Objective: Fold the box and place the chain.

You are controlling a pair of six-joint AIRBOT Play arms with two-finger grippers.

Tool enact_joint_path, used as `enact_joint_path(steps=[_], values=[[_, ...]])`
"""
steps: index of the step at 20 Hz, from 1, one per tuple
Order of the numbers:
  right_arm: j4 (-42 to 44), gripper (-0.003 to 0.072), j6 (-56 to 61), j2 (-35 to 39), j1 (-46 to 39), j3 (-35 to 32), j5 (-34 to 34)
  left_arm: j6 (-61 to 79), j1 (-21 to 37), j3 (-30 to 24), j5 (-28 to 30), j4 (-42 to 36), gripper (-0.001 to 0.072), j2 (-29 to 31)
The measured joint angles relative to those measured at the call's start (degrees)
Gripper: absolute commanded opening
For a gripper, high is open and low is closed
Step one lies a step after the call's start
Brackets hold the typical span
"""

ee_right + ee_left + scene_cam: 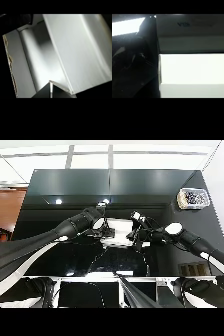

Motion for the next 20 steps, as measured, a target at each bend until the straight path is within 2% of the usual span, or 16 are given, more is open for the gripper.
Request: enact_joint_path(steps=[2, 4, 8, 12, 15, 17, 20], values=[[-2.47, 0.0014, 8.41, 1.27, -1.70, 0.83, 2.12, -0.02, 0.00, 0.00, 0.00, -0.02, 0.0026, 0.00], [-7.56, 0.0013, 20.90, 3.96, -6.16, 3.04, 7.56, 0.00, 0.00, 0.00, -0.02, -0.02, 0.0026, 0.00], [-18.40, 0.0013, 44.44, 13.18, -21.73, 5.79, 19.61, 0.09, -0.02, 0.00, -0.15, -0.17, 0.0026, 0.00], [-26.69, 0.0013, 62.88, 17.22, -34.84, -0.13, 22.34, 0.07, 0.00, 0.00, -0.20, -0.07, 0.0026, 0.00], [-22.71, 0.0013, 65.40, 13.97, -36.04, -6.23, 21.86, 0.04, 0.00, 0.00, -0.20, 0.00, 0.0026, 0.00], [-17.20, 0.0013, 63.08, 9.60, -32.72, -8.15, 20.87, -0.04, 0.00, 0.00, -0.22, 0.00, 0.0026, 0.00], [-8.87, 0.0014, 58.62, 2.99, -26.03, -7.52, 19.28, -0.04, -0.02, 0.00, -0.22, 0.02, 0.0026, 0.00]])
